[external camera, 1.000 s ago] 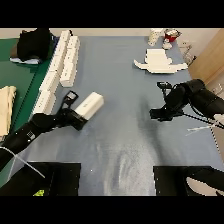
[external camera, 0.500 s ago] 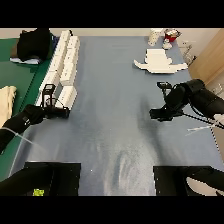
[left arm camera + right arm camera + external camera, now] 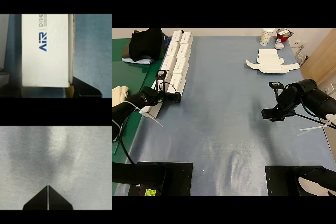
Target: Fold the box.
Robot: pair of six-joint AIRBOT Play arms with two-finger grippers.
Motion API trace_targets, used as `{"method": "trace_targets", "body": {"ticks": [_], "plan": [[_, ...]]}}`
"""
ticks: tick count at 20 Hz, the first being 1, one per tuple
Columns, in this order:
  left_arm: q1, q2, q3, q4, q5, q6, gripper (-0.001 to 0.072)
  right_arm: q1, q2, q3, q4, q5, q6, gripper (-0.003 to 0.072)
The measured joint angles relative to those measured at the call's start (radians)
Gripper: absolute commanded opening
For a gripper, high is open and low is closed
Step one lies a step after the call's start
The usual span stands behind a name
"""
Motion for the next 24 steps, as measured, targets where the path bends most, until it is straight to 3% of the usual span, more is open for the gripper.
{"method": "trace_targets", "body": {"ticks": [6,13,24], "plan": [[-0.017,-0.066,0.077,-0.002,0.002,-0.006,0.0454,0.000,0.000,0.000,0.000,0.000,0.000,0.0017],[-0.021,-0.079,0.090,-0.002,0.065,-0.006,0.0454,0.000,0.000,0.000,0.000,0.000,0.000,0.0017],[-0.021,-0.079,0.091,-0.002,0.085,-0.004,0.0455,0.000,0.000,0.000,0.000,0.000,0.000,0.0018]]}}
